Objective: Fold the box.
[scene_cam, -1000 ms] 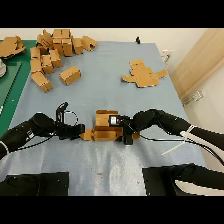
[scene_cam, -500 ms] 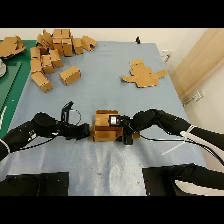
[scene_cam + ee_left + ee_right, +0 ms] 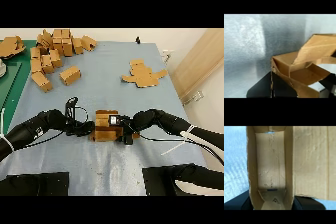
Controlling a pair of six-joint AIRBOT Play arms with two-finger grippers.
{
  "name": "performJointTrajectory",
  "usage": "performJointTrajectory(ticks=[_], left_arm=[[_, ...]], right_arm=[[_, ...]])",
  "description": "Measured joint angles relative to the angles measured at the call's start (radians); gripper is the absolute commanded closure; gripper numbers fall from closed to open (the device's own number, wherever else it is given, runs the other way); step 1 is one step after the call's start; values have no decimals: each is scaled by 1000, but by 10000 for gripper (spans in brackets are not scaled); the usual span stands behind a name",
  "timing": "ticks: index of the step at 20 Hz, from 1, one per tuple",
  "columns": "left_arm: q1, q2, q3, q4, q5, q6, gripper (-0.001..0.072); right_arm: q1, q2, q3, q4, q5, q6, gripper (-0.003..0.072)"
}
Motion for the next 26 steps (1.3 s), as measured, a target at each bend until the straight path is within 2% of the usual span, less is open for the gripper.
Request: performJointTrajectory(ticks=[4,9,10,11,12,26], left_arm=[[-24,0,28,90,-23,-96,700],[-38,0,84,124,-98,-133,696],[-35,0,92,127,-115,-135,621],[-31,0,97,130,-129,-137,387],[-28,0,101,134,-140,-140,369],[-20,0,118,126,-196,-142,369]], right_arm=[[0,0,0,0,0,0,89],[0,0,0,0,0,0,89],[0,0,0,0,0,0,89],[0,0,0,0,0,0,89],[0,0,0,0,0,0,89],[0,0,0,0,0,0,89]])
